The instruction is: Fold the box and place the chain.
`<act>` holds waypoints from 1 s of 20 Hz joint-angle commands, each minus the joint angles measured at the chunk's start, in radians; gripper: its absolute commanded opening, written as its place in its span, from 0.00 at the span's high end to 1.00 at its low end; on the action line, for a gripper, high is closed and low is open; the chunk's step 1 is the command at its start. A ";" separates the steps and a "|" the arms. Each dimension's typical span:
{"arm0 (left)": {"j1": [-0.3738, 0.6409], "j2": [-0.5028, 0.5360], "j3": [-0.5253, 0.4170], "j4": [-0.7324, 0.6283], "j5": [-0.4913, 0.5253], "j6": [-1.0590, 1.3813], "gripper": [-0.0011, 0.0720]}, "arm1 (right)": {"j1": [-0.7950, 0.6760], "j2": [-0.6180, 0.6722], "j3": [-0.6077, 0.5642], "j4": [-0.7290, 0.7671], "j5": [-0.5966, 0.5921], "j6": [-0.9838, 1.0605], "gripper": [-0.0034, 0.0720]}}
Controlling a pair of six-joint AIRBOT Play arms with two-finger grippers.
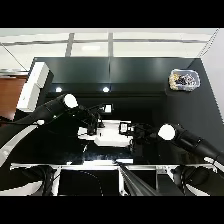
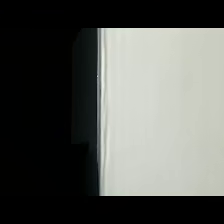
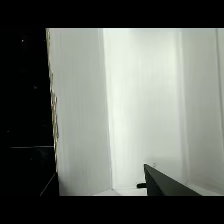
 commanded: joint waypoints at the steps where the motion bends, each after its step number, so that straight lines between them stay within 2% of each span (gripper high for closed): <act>1: 0.001 0.001 0.001 0.000 0.000 0.000 0.95 | 0.017 0.004 0.011 -0.005 -0.095 0.002 0.18; 6: 0.001 0.001 0.001 0.000 0.000 0.000 0.95 | -0.040 0.061 0.034 -0.148 -0.069 0.006 0.18; 13: 0.001 0.001 0.001 0.000 0.000 0.000 0.95 | -0.134 0.109 0.033 -0.158 -0.020 0.005 0.18; 17: 0.001 0.001 0.001 0.000 0.000 0.000 0.95 | -0.134 0.104 0.032 -0.097 -0.016 -0.007 0.18; 20: 0.001 0.001 0.001 0.000 0.000 0.000 0.95 | -0.135 0.063 0.012 0.077 -0.016 -0.140 0.18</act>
